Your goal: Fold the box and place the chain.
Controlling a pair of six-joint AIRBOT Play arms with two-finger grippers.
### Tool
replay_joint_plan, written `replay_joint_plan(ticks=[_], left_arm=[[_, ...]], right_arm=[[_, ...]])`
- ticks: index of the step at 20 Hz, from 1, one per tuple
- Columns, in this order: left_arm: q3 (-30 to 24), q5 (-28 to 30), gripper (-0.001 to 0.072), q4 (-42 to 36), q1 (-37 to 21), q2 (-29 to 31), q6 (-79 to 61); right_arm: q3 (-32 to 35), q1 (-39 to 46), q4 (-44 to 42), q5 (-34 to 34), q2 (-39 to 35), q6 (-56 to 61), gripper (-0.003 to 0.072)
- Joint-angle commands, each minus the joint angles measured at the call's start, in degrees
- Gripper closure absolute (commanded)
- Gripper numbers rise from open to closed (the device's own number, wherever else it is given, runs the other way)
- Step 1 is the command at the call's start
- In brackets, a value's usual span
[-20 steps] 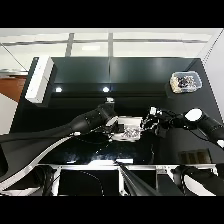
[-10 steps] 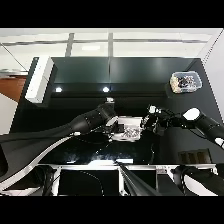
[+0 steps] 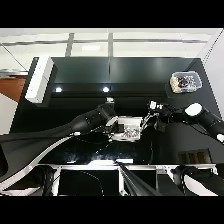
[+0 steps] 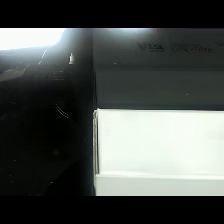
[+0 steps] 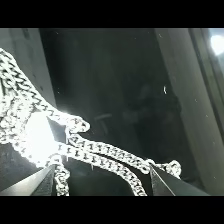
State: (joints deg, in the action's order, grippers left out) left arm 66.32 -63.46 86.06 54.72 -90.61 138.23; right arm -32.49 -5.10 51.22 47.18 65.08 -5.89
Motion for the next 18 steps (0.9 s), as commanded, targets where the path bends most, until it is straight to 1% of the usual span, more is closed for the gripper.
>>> replay_joint_plan(ticks=[1, 4, 6, 7, 10, 13, 18], left_arm=[[0.0, 0.0, 0.0678, 0.0, 0.0, 0.0, 0.0], [0.0, 0.0, 0.0678, 0.0, 0.0, 0.0, 0.0], [0.0, 0.0, 0.0678, 0.0, 0.0, 0.0, 0.0], [0.0, 0.0, 0.0678, 0.0, 0.0, 0.0, 0.0], [0.0, 0.0, 0.0678, 0.0, 0.0, 0.0, 0.0], [0.0, 0.0, 0.0678, 0.0, 0.0, 0.0, 0.0], [0.0, -0.1, 0.0678, 0.0, 0.0, 0.0, 0.0]], right_arm=[[-0.7, 0.0, 1.6, 4.4, 0.0, -1.7, -0.0021], [-0.7, 0.0, 1.3, 4.0, 0.1, -4.1, -0.0020], [-0.7, 0.0, 1.5, 2.4, 0.6, -6.0, -0.0020], [-0.7, 0.0, 1.4, 1.5, 0.9, -6.0, -0.0020], [-0.7, -0.3, 1.0, 1.7, 2.2, -6.0, -0.0020], [-0.7, -2.6, 0.9, 1.2, 3.4, -6.5, -0.0020], [-0.7, -4.2, 2.5, -1.8, 4.7, -6.6, -0.0020]])
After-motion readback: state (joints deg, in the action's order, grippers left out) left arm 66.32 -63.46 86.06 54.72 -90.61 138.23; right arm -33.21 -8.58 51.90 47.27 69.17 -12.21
